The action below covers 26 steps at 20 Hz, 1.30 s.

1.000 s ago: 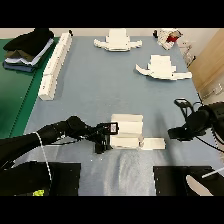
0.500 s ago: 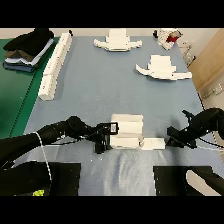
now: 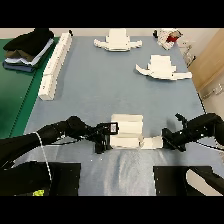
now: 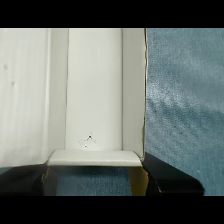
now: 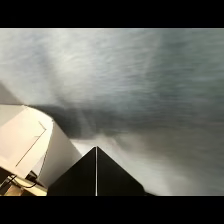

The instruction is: Fold the box.

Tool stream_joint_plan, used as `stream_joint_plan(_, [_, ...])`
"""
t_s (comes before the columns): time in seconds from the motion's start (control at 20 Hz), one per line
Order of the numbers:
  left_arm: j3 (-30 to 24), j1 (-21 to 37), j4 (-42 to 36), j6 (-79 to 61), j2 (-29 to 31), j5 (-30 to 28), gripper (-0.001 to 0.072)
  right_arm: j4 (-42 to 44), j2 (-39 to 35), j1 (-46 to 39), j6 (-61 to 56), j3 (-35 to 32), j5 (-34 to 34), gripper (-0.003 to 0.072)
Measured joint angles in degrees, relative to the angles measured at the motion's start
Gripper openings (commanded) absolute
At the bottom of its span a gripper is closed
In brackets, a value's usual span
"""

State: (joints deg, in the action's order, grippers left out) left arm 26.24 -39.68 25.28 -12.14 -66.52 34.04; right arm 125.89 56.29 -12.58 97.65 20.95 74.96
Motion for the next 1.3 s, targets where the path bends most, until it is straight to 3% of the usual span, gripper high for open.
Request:
stream_joint_plan(0.7, [0.0, 0.0, 0.0, 0.0, 0.0, 0.0, 0.0466, 6.3, -2.6, 8.0, 2.4, 1.7, 0.2, 0.0006])
stream_joint_plan(0.8, [0.0, 0.0, 0.0, 0.0, 0.0, 0.0, 0.0466, 6.7, -4.8, 9.2, 2.5, 2.3, 0.4, 0.0200])
stream_joint_plan(0.85, [0.0, 0.0, 0.0, 0.0, 0.0, 0.0, 0.0466, 6.9, -5.7, 10.1, 2.5, 2.6, 0.4, 0.0251])
stream_joint_plan(0.9, [0.0, 0.0, 0.0, 0.0, 0.0, 0.0, 0.0466, 7.0, -6.6, 11.5, 2.5, 2.7, 0.2, 0.0253])
stream_joint_plan(0.95, [0.0, 0.0, 0.0, 0.0, 0.0, 0.0, 0.0466, 7.2, -7.3, 13.0, 2.5, 2.8, -0.6, 0.0386])
stream_joint_plan(1.0, [0.0, 0.0, 0.0, 0.0, 0.0, 0.0, 0.0466, 7.4, -7.8, 14.6, 2.5, 3.0, -1.6, 0.0472])
stream_joint_plan(1.3, [0.0, 0.0, 0.0, 0.0, 0.0, 0.0, 0.0466, 7.4, -8.9, 23.7, 2.4, 3.8, -8.7, 0.0435])
